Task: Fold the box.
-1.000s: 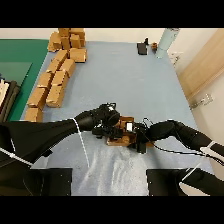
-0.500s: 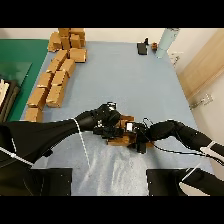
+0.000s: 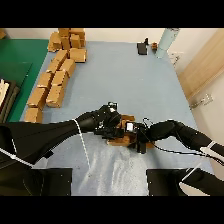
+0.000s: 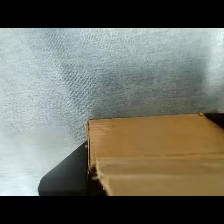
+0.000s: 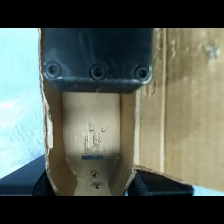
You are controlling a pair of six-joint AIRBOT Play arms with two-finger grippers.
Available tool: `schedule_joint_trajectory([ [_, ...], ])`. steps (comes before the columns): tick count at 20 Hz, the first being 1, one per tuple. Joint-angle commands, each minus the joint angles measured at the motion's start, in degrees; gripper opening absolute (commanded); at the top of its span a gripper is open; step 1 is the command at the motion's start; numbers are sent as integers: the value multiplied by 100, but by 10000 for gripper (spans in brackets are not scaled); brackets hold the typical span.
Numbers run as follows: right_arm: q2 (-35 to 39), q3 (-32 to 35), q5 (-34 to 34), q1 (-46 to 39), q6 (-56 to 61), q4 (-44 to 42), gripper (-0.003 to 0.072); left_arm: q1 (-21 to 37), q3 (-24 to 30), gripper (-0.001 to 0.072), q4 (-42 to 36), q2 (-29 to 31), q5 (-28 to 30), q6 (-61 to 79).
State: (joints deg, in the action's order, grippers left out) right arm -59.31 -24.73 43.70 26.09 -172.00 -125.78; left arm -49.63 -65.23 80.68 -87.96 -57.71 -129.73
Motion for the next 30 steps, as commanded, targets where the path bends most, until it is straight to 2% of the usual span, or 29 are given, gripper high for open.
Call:
schedule_joint_trajectory([
  [1, -2, -7, -9, 0, -7, 0, 514, -4, -7, 368, -83, -2, 24, -20],
  [2, -2, -7, -9, 0, -7, 0, 514, -4, -9, 492, -109, -2, 28, -35],
  [8, -2, -7, -9, 0, -7, 0, 514, -2, -7, 489, -94, -2, 28, -31],
  [9, -2, -7, -9, 0, -7, -2, 514, -2, -7, 446, -94, -4, 31, -31],
  [10, -2, -7, -11, 0, -7, 0, 514, -2, -7, 298, -81, -4, 37, -17],
  [11, -2, -7, -11, 0, -7, 0, 514, -4, -7, 94, -48, -4, 66, -9],
  [12, -2, -7, -9, 0, -7, 0, 514, -4, -7, 14, -28, -2, 107, -7],
  [16, -2, -7, -9, 0, -7, 0, 514, -44, -9, 13, -39, -2, 291, -17],
  [23, -2, -7, -9, 0, -7, -2, 514, -74, -20, 17, -144, -2, 286, -15],
  [24, -2, -7, -11, 0, -7, 0, 514, -74, -20, 132, -166, -2, 286, -15],
  [25, -2, -7, -11, 2, -7, 0, 514, -74, -20, 370, -210, -2, 286, -17],
  [26, -2, -7, -9, 0, -7, -2, 514, -72, -20, 431, -258, -2, 284, -20],
  [30, -2, -7, -9, 0, -7, 0, 514, -68, -74, 431, -289, 0, 85, -17],
])
